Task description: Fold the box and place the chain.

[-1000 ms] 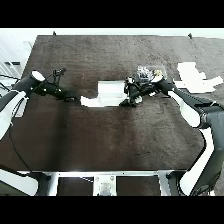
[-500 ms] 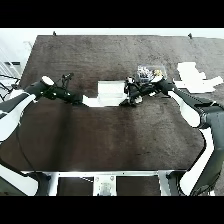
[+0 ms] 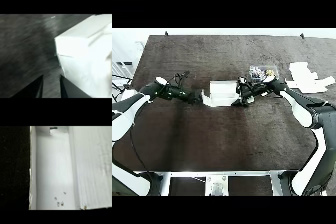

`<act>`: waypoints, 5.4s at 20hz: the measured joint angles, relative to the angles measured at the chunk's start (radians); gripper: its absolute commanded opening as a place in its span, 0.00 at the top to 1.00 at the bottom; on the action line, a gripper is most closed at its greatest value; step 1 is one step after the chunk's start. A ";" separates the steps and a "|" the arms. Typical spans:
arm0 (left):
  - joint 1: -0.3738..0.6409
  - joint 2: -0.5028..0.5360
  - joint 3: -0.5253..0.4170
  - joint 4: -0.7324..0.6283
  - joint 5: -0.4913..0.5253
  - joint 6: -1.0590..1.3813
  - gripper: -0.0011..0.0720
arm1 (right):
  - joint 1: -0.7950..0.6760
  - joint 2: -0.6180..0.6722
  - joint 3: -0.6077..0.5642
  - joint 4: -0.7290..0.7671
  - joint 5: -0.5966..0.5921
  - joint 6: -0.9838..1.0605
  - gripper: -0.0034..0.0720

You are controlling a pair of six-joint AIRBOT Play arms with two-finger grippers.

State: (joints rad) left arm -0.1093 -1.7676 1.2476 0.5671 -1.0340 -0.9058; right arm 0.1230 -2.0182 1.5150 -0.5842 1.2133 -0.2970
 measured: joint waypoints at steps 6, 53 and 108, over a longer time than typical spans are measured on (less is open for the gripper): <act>0.000 0.005 0.000 -0.116 -0.022 0.072 0.64 | 0.000 0.000 0.000 0.000 0.000 0.000 0.32; -0.161 0.038 0.060 0.060 0.179 -0.150 0.42 | 0.000 0.000 0.000 0.000 0.000 0.000 0.32; -0.382 -0.194 0.557 0.848 -0.151 -1.083 0.49 | 0.000 0.000 0.000 0.000 0.000 0.000 0.32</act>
State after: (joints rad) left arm -0.4915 -1.9614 1.8046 1.4147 -1.1854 -1.9888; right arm 0.1234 -2.0186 1.5150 -0.5842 1.2129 -0.2966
